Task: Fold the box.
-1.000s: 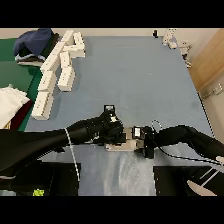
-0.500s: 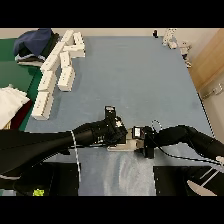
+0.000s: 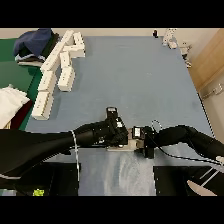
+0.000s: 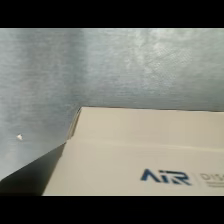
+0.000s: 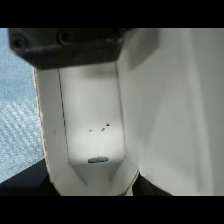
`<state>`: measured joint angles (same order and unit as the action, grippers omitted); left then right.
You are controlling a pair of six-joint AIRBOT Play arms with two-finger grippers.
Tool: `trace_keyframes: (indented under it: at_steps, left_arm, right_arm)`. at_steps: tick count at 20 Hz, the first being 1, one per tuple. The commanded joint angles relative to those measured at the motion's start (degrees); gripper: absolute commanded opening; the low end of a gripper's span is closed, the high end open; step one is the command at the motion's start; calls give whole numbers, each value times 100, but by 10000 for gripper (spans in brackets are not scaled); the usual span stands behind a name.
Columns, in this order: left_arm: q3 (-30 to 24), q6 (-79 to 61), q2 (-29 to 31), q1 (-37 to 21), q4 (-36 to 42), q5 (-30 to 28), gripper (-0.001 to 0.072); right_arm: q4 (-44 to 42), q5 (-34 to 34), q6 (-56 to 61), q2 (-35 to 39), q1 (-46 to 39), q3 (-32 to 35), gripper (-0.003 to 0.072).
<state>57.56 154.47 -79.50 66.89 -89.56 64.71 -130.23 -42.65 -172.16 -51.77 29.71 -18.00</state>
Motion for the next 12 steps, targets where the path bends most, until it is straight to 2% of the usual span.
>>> trace_keyframes:
  at_steps: [1,5,7,10,12]
  left_arm:
    - [46,-50,31,-9,-9,70,476]
    - [111,-52,92,-9,-9,72,476]
    - [149,-59,304,-9,-26,166,476]
    - [184,-203,859,-7,-42,710,476]
    - [184,-240,1327,-7,-28,1355,466]
  right_arm:
    - [0,0,0,0,4,0,514]
    - [0,0,0,0,2,0,514]
    - [0,0,0,0,2,0,514]
    - [0,2,0,0,2,0,514]
    - [-2,0,0,0,4,0,514]
